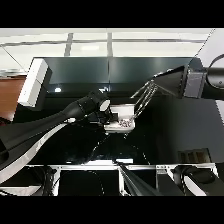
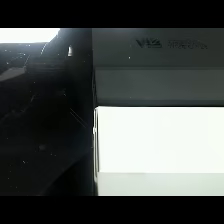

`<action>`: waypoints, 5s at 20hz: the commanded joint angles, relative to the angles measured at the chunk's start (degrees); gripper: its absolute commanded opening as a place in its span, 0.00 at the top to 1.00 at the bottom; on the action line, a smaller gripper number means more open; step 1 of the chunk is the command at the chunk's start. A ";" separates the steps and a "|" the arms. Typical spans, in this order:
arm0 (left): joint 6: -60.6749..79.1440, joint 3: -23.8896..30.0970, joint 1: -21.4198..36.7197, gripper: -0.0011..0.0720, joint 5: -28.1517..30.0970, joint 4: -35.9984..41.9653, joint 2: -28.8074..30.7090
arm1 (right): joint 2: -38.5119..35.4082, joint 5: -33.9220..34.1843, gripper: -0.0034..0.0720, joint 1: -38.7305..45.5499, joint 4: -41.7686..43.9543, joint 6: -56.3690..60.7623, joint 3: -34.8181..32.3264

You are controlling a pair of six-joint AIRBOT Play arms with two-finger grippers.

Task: Fold the box and place the chain.

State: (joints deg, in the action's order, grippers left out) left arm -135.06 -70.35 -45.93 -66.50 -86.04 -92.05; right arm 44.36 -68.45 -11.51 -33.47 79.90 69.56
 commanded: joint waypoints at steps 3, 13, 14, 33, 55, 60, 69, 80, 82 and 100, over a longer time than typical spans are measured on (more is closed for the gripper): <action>0.00 -0.02 0.02 0.95 0.00 0.00 0.02 | 1.11 -2.21 0.94 -4.63 -8.04 1.95 -0.55; 0.00 -0.02 0.02 0.95 0.00 0.00 0.00 | 2.89 8.57 0.94 -7.76 -10.10 2.97 -16.68; 0.00 -0.02 0.02 0.95 0.00 0.00 0.00 | 2.89 8.52 0.94 -7.76 -10.08 2.97 -16.68; 0.00 -0.02 0.02 0.95 0.00 0.00 0.00 | 4.55 10.75 0.94 -9.31 -8.41 1.73 -14.71; 0.00 -0.02 0.02 0.95 0.02 0.02 0.00 | 10.84 3.15 0.68 3.67 -27.28 2.16 -21.92; 0.00 -0.02 0.04 0.95 0.33 1.22 0.00 | 8.96 3.17 0.68 13.70 -41.72 3.89 -22.10; -0.81 -0.26 0.04 0.95 1.95 1.09 0.00 | 9.01 8.24 0.68 13.99 -40.06 2.69 -22.23; 14.86 -3.10 -1.60 0.34 -2.40 0.02 9.73 | 9.01 7.63 0.68 13.99 -40.02 2.73 -22.23; 15.06 -0.57 -1.42 0.34 -4.55 -4.68 15.17 | 9.01 7.63 0.68 13.99 -39.85 2.73 -22.73; 140.37 32.81 21.16 0.01 23.17 35.85 22.49 | 9.01 8.50 0.69 7.76 -35.52 4.72 -29.46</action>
State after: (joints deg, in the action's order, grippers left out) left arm -14.74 -37.80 -23.40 -49.91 -49.71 -67.09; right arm 53.39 -59.81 -2.72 -69.14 82.81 40.23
